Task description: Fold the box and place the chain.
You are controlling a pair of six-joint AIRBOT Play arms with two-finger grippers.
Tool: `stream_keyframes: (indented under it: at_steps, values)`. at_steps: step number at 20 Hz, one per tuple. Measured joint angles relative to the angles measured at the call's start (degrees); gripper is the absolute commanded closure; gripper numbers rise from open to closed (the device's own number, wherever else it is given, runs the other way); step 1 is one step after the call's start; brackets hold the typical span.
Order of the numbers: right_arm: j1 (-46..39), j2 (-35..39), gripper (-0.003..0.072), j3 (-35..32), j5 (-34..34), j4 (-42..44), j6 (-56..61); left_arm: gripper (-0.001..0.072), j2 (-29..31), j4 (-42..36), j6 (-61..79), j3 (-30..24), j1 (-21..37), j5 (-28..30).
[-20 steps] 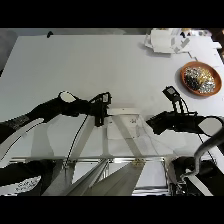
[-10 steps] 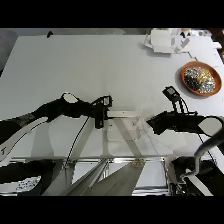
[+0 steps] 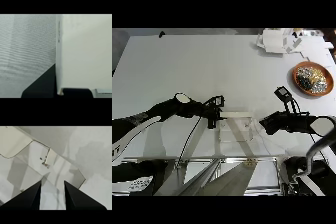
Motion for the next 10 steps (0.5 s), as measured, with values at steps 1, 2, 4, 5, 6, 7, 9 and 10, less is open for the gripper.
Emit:
stream_keyframes:
  at_steps: [1, 2, 4, 5, 6, 7, 9, 10]
  values:
    - [0.0, 0.0, 0.0364, 0.0, 0.2, -0.1, 0.0, 0.0701, 0.0, 0.0, 0.0, 0.0, 0.0, 0.0]
    - [0.0, 0.0, 0.0364, 0.0, 0.4, -0.1, 0.0, 0.0701, 0.0, 0.1, 0.0, 0.0, 0.0, 0.0]
    - [0.0, 0.0, 0.0366, 0.0, 0.7, -0.2, 0.0, 0.0701, 0.0, 0.1, 0.0, 0.0, 0.0, 0.0]
    - [0.0, 0.0, 0.0366, 0.0, 0.8, -0.2, 0.0, 0.0701, 0.0, 0.2, 0.0, 0.0, 0.0, 0.0]
    - [0.0, 0.0, 0.0366, 0.0, 0.8, -0.2, 0.0, 0.0701, 0.0, 0.2, 0.0, 0.0, 0.0, 0.0]
    - [0.0, 0.0, 0.0366, 0.0, 0.8, -0.2, 0.0, 0.0701, 0.0, 0.2, 0.0, 0.0, 0.0, 0.0]
    - [0.0, 0.0, 0.0367, 0.0, 1.0, -0.3, 0.0, 0.0701, 0.0, 0.2, 0.0, 0.0, 0.0, 0.0]
    - [0.0, 0.0, 0.0371, 0.0, 1.0, -0.3, 0.0, 0.0701, 0.0, 0.2, 0.0, 0.0, 0.0, 0.0]
